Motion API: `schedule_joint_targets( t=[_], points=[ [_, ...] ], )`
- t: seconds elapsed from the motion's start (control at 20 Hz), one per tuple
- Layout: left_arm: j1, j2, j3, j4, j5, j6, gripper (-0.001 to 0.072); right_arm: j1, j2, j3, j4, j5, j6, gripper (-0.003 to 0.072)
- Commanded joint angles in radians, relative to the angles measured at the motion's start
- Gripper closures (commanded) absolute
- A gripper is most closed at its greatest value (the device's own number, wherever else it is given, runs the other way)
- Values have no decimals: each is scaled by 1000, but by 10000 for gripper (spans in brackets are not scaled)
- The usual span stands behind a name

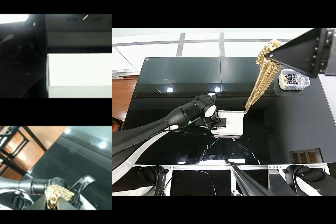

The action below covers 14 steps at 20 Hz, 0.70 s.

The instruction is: Fold the box and place the chain.

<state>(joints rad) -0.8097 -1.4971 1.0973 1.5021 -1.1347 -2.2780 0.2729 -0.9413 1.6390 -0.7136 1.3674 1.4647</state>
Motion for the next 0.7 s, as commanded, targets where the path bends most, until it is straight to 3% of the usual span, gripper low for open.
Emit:
schedule_joint_targets(
  t=[0.0,0.65],
  points=[
    [0,0,0,0,0,0,684,6,-25,0,7,-10,-4,674],
    [0,0,0,0,0,0,684,6,-35,0,98,-55,-26,674]
  ],
)
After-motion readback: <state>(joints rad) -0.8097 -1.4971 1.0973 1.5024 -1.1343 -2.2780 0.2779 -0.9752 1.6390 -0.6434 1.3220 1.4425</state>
